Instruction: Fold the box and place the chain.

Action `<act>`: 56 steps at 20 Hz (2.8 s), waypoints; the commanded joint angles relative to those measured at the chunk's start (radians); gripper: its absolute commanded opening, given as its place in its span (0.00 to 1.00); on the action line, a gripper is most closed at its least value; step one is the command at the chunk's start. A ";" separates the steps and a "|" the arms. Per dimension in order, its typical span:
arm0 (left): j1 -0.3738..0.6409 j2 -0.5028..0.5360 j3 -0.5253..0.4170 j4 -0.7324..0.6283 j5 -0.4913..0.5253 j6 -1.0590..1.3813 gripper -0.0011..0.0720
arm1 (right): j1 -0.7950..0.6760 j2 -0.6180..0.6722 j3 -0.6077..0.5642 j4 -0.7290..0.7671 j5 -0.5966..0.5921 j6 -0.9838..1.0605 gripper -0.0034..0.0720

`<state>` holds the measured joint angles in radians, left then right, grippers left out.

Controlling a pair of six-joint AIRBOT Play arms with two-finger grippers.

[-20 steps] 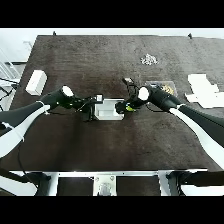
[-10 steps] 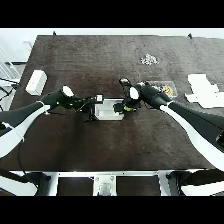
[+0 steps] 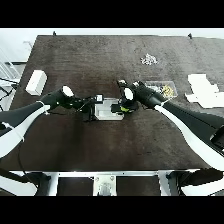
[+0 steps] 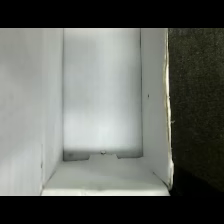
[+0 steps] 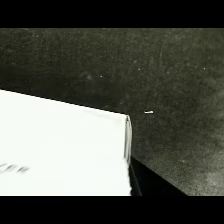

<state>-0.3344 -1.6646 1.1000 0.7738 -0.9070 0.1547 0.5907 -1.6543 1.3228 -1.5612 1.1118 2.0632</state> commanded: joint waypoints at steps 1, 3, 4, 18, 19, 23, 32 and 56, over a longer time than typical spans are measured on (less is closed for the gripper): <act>0.001 0.000 0.000 0.000 0.001 0.000 0.66 | 0.002 -0.016 0.002 -0.004 0.016 0.052 0.33; 0.001 0.000 0.000 0.000 0.001 0.000 0.66 | 0.002 -0.027 0.003 -0.003 0.015 0.058 0.15; 0.001 0.000 0.000 0.000 0.001 0.000 0.66 | 0.002 -0.029 0.003 -0.003 0.015 0.071 0.09; 0.001 0.000 0.000 0.000 0.001 0.000 0.66 | -0.004 0.186 0.013 -0.026 0.026 -0.048 0.64; 0.001 0.000 0.000 0.000 0.001 0.000 0.66 | -0.010 0.219 0.013 -0.055 0.042 -0.050 0.70; 0.001 0.000 0.000 0.000 0.001 0.000 0.66 | -0.069 0.325 0.013 -0.204 0.085 -0.060 0.75; 0.001 0.000 0.000 0.000 0.001 0.000 0.66 | -0.425 0.209 -0.002 -0.203 -0.095 -0.201 0.74; 0.001 0.000 0.000 0.000 0.001 0.000 0.66 | -0.510 0.092 0.011 0.031 -0.183 -0.426 0.06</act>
<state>-0.3340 -1.6646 1.1000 0.7738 -0.9058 0.1543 0.0795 -1.6089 1.3315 -1.5284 0.9276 1.6390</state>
